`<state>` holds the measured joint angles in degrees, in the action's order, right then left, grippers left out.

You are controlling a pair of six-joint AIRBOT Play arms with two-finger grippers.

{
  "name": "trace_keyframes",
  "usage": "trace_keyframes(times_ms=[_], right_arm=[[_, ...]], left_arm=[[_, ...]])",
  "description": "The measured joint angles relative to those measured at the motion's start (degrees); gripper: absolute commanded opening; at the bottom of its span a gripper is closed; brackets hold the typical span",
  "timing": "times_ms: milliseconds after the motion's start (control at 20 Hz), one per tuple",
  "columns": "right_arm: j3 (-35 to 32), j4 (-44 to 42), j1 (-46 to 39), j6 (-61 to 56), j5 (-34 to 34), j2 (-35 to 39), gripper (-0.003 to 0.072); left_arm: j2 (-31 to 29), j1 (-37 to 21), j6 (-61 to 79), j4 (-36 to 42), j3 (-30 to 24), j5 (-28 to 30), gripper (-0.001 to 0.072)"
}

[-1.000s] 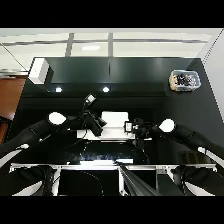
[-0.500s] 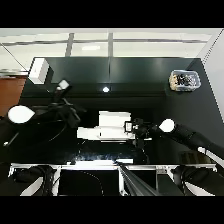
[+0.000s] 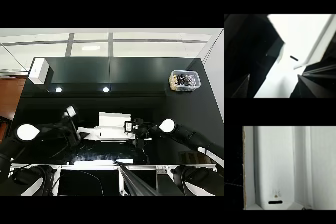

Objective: Fold the box and place the chain.

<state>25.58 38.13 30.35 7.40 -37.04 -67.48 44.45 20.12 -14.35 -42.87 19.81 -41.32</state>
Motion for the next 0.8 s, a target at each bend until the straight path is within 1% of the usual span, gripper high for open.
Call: trace_keyframes(times_ms=[200, 350, 400, 450, 500, 650, 800], right_arm=[[-0.02, -0.02, 0.00, 0.00, 0.00, 0.00, 0.0455], [0.00, -0.02, 0.00, 0.00, 0.00, 0.00, 0.0455], [-0.02, -0.02, 0.00, -0.02, 0.00, 0.00, 0.0455], [-0.02, -0.02, 0.00, 0.00, 0.00, 0.00, 0.0455], [0.00, -0.02, 0.00, 0.00, 0.00, 0.00, 0.0455], [-0.02, -0.02, 0.00, 0.00, 0.00, 0.00, 0.0455], [-0.02, -0.02, 0.00, -0.02, 0.00, 0.00, 0.0455]], left_arm=[[5.81, 4.66, 7.13, -0.17, 0.85, 2.27, 0.0681], [10.69, 5.88, 9.57, -0.15, 3.13, 2.45, 0.0666], [12.09, 6.12, 10.29, -0.07, 3.93, 1.57, 0.0665], [13.38, 6.27, 11.06, -0.09, 4.63, 1.03, 0.0611], [14.56, 6.38, 11.78, 0.02, 5.35, 0.44, 0.0471], [16.63, 6.64, 13.22, 0.28, 6.54, -0.31, 0.0385], [17.44, 6.84, 13.94, 0.72, 7.02, -1.05, 0.0383]])
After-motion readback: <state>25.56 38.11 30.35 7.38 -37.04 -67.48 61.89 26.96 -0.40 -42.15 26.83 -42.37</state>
